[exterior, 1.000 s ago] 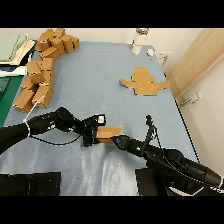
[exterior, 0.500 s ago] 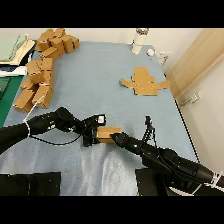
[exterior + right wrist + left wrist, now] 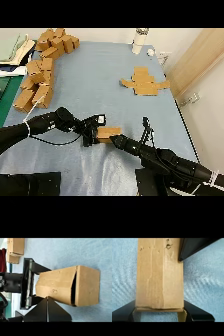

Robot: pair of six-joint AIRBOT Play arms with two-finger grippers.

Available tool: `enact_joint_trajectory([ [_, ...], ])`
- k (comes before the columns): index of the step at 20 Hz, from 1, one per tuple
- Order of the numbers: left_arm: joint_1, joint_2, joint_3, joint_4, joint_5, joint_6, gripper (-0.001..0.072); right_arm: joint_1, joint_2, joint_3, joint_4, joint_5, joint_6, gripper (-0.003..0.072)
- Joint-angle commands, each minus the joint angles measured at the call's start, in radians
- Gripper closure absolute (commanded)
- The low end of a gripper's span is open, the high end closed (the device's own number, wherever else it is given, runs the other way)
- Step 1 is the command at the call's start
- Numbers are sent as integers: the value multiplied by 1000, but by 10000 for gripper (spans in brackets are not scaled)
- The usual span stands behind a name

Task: Fold the box.

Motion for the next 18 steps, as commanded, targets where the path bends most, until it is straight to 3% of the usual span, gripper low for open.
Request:
enact_joint_trajectory([
  [1,0,0,0,0,0,0,181,2,-12,-1,-2,0,0,683],
  [18,0,0,0,0,0,0,181,2,-35,0,-2,11,-3,683],
])
